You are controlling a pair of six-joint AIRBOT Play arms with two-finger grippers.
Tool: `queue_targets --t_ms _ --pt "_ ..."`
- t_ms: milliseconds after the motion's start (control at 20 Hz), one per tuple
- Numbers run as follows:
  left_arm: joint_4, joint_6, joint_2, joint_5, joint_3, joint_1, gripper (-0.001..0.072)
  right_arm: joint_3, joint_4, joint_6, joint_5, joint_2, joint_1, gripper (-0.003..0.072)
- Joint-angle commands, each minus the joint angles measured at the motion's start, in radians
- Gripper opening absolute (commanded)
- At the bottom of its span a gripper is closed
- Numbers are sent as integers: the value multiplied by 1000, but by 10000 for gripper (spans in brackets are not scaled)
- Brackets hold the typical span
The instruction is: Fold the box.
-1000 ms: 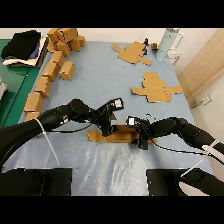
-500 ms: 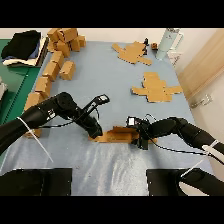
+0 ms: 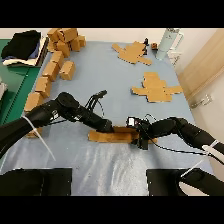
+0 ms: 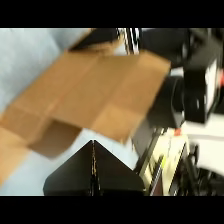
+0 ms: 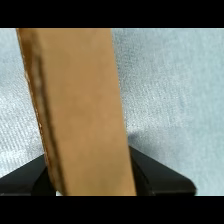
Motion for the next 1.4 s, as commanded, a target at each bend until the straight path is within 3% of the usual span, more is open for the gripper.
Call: queue_targets --t_ms 0,200,500,1250,1350 --pt "-121 -16 -76 101 20 7 15 0 -4 0 1 1 0 507" --pt "-177 -5 -135 193 22 9 15 0 -4 0 1 1 0 507" --pt "-150 -13 -209 235 22 9 14 0 -4 0 1 1 0 507" --pt "-147 -23 -255 208 22 14 14 0 -4 0 0 1 0 506" --pt "-148 -18 -245 161 25 49 14 0 -4 0 0 1 0 506"
